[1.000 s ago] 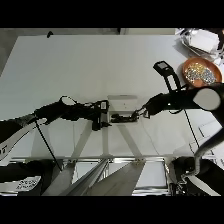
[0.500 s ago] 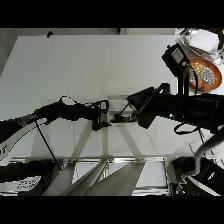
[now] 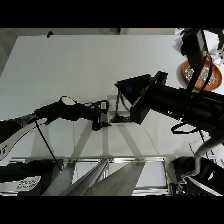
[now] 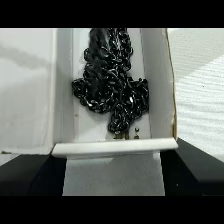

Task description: Fold the box and place the chain.

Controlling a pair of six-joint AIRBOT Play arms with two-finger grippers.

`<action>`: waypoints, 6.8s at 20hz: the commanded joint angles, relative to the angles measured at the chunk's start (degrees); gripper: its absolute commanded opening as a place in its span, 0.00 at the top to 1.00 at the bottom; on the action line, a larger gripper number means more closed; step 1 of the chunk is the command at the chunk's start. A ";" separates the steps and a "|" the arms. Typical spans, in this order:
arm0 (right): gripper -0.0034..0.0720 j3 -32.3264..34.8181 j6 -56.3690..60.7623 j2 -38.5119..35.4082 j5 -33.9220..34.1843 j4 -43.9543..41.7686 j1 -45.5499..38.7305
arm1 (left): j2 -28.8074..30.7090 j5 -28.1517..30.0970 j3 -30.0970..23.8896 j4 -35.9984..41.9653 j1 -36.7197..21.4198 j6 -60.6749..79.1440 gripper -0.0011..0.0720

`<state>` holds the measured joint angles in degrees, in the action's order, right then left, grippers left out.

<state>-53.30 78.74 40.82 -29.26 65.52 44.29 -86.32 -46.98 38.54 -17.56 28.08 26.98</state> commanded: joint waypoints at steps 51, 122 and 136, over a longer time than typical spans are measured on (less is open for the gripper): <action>0.45 -2.75 2.89 45.22 -28.22 20.61 -25.68 | 0.04 0.04 0.04 -0.02 -0.02 0.00 0.70; 0.42 10.62 -78.82 30.73 -25.75 -6.01 -26.08 | 0.04 0.02 0.04 -0.02 -0.02 0.00 0.70; 0.93 10.62 -77.13 31.28 -28.39 -5.81 -25.44 | 0.04 0.02 0.04 -0.02 -0.02 0.00 0.70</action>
<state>-42.68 0.16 72.16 -56.71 57.93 18.81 -86.32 -46.98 38.54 -17.56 28.08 26.98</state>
